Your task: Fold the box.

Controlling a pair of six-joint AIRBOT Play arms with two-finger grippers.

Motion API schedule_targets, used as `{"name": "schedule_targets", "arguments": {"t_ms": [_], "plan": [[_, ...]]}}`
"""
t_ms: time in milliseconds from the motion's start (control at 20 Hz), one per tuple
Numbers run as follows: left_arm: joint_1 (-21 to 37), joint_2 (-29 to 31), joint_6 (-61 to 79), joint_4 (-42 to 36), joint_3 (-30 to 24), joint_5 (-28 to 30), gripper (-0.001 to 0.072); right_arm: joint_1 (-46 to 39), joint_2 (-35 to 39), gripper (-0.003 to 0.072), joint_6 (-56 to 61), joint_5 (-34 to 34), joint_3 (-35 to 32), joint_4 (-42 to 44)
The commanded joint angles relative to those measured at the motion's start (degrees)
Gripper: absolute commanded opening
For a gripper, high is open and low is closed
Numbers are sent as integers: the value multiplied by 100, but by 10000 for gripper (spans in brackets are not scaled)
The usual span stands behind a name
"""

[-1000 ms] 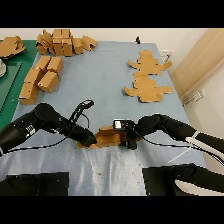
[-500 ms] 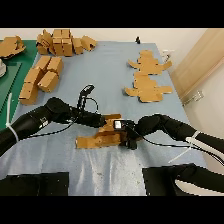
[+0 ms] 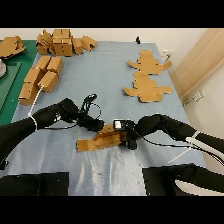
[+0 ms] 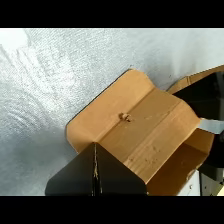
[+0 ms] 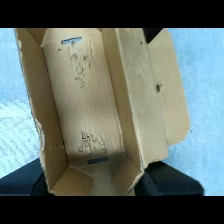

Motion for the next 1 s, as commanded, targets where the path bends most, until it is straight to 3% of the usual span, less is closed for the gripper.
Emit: {"name": "schedule_targets", "arguments": {"t_ms": [0,350,500,650,800,950], "plan": [[0,-74,219,-37,111,-26,10,2,-4,598,2,9,-4,0],[227,127,1436,-129,472,529,10,2,-4,598,2,2,-4,4],[435,260,1711,-118,468,461,9,2,-4,598,2,4,-4,2],[385,629,1939,516,459,402,7,2,-4,597,79,4,-4,7],[345,1167,1941,938,184,516,7,2,-4,597,551,11,-4,4],[345,1720,1950,975,-417,824,7,4,-4,596,625,63,-4,9]]}}
